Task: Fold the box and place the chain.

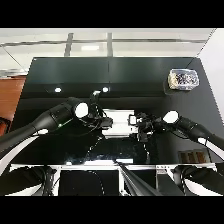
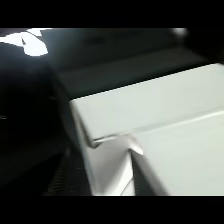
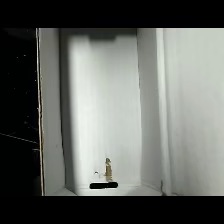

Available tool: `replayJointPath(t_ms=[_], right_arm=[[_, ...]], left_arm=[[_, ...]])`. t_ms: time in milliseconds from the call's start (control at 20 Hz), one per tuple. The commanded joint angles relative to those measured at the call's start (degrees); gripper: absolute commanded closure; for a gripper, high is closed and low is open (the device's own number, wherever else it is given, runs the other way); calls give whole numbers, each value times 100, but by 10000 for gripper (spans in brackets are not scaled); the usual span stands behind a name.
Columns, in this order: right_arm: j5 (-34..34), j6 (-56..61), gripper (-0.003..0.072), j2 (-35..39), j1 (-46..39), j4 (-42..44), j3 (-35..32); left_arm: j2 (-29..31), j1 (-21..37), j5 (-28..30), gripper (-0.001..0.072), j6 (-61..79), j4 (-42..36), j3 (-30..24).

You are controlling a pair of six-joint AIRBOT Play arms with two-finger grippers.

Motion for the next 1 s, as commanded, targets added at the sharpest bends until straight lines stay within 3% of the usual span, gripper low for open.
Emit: replayJointPath(t_ms=[0,300,600,750,900,950], right_arm=[[4,4,554,0,4,-2,-4],[4,4,554,0,4,-2,-4],[4,4,554,0,4,-2,-4],[4,4,554,0,4,-2,-4],[4,4,554,0,4,-2,-4],[4,4,554,0,4,-2,-4]], left_arm=[[2,-149,-153,217,-409,527,4],[-105,-236,-146,217,-1080,713,15],[-575,-605,-363,218,-1296,949,584],[-619,-699,-695,219,-1591,1244,601],[-619,-710,-649,224,-1910,1261,603],[-619,-710,-638,316,-1967,1263,603]])
